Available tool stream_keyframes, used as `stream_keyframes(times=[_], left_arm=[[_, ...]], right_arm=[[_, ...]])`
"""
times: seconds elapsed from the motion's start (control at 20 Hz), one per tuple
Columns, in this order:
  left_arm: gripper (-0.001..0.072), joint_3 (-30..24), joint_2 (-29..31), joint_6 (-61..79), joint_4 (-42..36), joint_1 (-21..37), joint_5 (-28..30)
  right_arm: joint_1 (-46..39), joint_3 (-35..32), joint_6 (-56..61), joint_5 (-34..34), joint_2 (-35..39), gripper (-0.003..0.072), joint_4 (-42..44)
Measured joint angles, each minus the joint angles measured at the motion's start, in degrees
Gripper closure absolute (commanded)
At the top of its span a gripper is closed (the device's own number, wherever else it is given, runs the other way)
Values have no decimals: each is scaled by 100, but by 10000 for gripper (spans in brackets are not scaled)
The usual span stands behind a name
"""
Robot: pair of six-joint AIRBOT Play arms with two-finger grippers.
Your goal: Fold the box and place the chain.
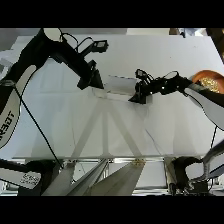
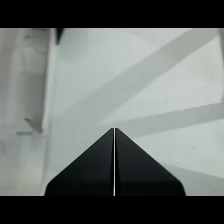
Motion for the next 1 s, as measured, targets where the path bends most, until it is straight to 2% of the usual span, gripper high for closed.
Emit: stream_keyframes(times=[0.15,0.35,0.7,1.0], left_arm=[[700,0,-17,-37,-63,-289,68],[700,0,-402,208,-173,-664,717],[701,0,-1180,566,-1167,-826,2872],[701,0,-1558,-79,-1528,-844,4446]], right_arm=[[0,0,0,0,0,252,-2],[0,0,0,0,0,252,-2],[0,0,0,0,0,252,-2],[0,0,0,0,0,252,-4]])
